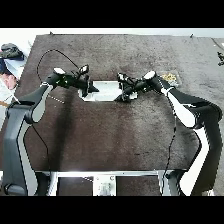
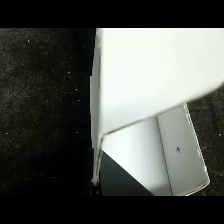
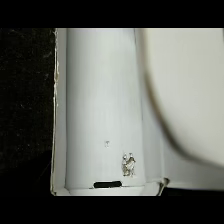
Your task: Fold the box and place the chain.
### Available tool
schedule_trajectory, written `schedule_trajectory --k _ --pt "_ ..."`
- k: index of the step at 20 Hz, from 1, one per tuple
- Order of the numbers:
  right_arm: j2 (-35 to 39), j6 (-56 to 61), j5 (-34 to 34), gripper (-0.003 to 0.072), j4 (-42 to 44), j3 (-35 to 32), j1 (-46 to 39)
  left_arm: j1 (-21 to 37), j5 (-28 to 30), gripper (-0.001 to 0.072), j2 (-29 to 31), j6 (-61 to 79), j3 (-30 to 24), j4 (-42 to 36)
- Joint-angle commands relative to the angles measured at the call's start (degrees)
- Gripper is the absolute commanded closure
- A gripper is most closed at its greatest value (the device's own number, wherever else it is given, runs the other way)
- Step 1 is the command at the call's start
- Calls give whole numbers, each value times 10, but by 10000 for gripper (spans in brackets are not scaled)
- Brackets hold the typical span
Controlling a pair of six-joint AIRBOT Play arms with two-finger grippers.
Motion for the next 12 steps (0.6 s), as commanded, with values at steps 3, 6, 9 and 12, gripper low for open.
schedule_trajectory --k 3,6,9,12 --pt "0 0 0 210 0 0 0 0 -11 301 0 -15 0 0" --pt "0 0 0 210 0 0 0 1 -18 302 3 -32 4 1" --pt "0 0 0 210 0 0 0 18 -58 302 8 -63 25 -1" --pt "0 0 0 210 0 0 0 52 -140 302 13 -111 64 -5"
